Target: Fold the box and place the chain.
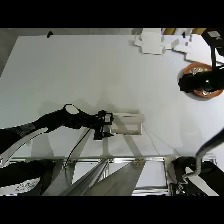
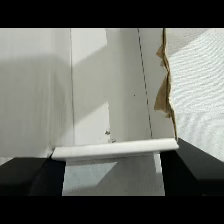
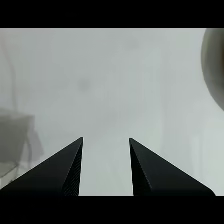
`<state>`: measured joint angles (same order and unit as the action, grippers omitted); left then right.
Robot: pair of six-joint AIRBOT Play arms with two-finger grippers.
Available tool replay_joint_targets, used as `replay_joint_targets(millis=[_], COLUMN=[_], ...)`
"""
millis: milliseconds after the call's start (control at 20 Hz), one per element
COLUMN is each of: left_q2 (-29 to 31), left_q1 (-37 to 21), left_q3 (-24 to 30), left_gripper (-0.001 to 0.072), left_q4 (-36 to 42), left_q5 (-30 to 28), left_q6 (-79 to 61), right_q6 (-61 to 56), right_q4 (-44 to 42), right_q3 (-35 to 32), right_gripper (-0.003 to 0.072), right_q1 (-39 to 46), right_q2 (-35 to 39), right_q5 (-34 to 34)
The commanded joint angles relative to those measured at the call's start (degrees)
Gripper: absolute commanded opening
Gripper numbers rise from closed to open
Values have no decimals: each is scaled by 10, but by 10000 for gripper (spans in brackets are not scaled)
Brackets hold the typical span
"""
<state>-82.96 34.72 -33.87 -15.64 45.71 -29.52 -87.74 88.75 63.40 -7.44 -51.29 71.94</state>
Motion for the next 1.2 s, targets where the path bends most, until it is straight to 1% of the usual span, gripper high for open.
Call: replay_joint_targets(millis=[0, 200, 400, 600, 800, 950, 1050, 1150], left_q2=[0, 0, 0, 0, 0, 0, 0, 0], left_q1=[0, 0, 0, 0, 0, 0, 0, 0], left_q3=[0, 0, 0, 0, 0, 0, 0, 0], left_gripper=[209, 209, 209, 209, 209, 209, 209, 209], left_q4=[0, 0, 0, 0, 0, 0, 0, 0], left_q5=[0, 0, 0, 0, 0, 0, 0, 0], left_q6=[0, 0, 0, 0, 0, 0, 0, 0], right_q6=[13, 13, 12, 12, 12, 13, 13, 12], right_q4=[7, 60, 67, 103, 100, 121, 134, 129], right_q3=[0, 0, -9, -13, -13, -12, 6, 51], right_gripper=[317, 317, 316, 317, 318, 318, 318, 318], right_q1=[19, 22, 22, 22, 22, 22, 24, 42], right_q2=[-4, -5, -11, -40, -104, -162, -194, -229], right_q5=[-1, -20, -23, -42, -42, -76, -93, -91])
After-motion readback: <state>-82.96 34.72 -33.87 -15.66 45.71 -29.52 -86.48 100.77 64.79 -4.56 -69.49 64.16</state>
